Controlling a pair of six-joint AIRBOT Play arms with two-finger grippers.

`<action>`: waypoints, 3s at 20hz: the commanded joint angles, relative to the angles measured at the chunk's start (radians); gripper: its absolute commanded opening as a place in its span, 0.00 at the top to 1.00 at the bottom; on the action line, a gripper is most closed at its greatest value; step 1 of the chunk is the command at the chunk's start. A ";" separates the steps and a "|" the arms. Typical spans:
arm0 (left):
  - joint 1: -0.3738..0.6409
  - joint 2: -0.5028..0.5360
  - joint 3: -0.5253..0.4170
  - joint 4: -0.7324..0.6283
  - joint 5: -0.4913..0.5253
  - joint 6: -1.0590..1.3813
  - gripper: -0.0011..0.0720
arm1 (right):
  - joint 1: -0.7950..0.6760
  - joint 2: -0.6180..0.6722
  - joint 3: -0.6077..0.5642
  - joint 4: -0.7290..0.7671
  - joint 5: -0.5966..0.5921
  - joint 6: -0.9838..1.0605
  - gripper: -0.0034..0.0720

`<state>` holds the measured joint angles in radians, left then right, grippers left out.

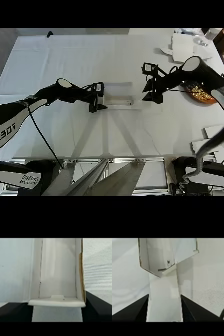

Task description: Fold the box and place the chain.

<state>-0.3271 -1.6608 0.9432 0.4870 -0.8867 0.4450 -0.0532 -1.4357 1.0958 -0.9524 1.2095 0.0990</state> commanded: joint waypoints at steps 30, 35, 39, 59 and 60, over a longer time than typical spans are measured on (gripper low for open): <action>-0.001 0.000 0.000 0.000 0.000 0.000 0.61 | 0.126 -0.111 0.000 0.040 -0.109 -0.085 0.74; -0.001 0.000 0.000 0.000 0.000 0.000 0.61 | 0.126 -0.111 0.000 0.041 -0.110 -0.086 0.91; -0.001 0.000 0.000 0.000 0.000 0.000 0.61 | 0.126 -0.113 0.000 0.048 -0.109 -0.085 0.90; -0.001 0.000 0.000 0.000 0.000 0.000 0.61 | 0.126 -0.145 0.000 0.131 -0.099 -0.043 0.94; -0.001 0.000 0.000 0.000 0.000 0.000 0.61 | 0.126 -0.143 0.000 0.120 -0.100 -0.033 0.94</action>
<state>-0.3275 -1.6608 0.9432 0.4870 -0.8871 0.4446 0.0723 -1.5799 1.0958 -0.8150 1.1057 0.0353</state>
